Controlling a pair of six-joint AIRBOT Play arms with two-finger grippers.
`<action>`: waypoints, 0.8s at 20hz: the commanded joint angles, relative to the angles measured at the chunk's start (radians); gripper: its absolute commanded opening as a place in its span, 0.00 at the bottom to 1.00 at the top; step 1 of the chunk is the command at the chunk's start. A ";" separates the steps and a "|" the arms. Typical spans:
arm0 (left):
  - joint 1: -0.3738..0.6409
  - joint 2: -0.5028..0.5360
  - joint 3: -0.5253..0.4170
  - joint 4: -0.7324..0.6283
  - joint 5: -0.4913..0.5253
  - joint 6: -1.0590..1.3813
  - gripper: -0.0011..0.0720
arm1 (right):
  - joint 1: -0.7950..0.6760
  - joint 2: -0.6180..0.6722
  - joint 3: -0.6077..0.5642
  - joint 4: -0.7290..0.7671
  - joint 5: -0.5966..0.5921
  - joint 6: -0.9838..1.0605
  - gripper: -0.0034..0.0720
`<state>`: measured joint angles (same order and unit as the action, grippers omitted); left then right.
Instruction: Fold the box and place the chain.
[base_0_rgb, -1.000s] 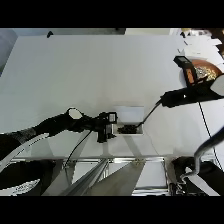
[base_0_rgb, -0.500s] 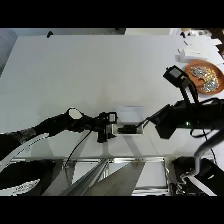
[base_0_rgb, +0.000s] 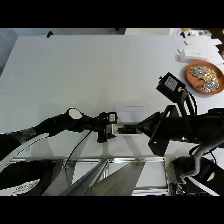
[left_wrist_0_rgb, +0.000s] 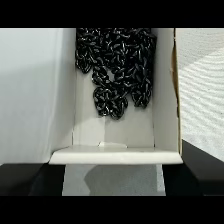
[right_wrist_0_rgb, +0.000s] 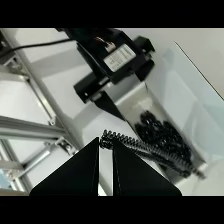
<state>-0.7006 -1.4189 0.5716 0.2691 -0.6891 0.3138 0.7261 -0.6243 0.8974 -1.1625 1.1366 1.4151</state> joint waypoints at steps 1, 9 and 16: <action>0.001 0.001 0.000 0.000 0.000 0.000 0.17 | 0.063 0.002 0.001 0.000 -0.092 0.002 0.07; 0.001 0.001 0.000 0.000 0.000 0.000 0.17 | 0.064 -0.002 0.001 -0.011 -0.278 0.002 0.07; 0.001 0.001 0.000 0.000 0.000 0.000 0.17 | 0.064 -0.062 0.000 -0.065 -0.262 0.001 0.07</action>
<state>-0.7006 -1.4193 0.5716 0.2691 -0.6891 0.3138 0.7891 -0.6559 0.8974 -1.1892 0.8719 1.4166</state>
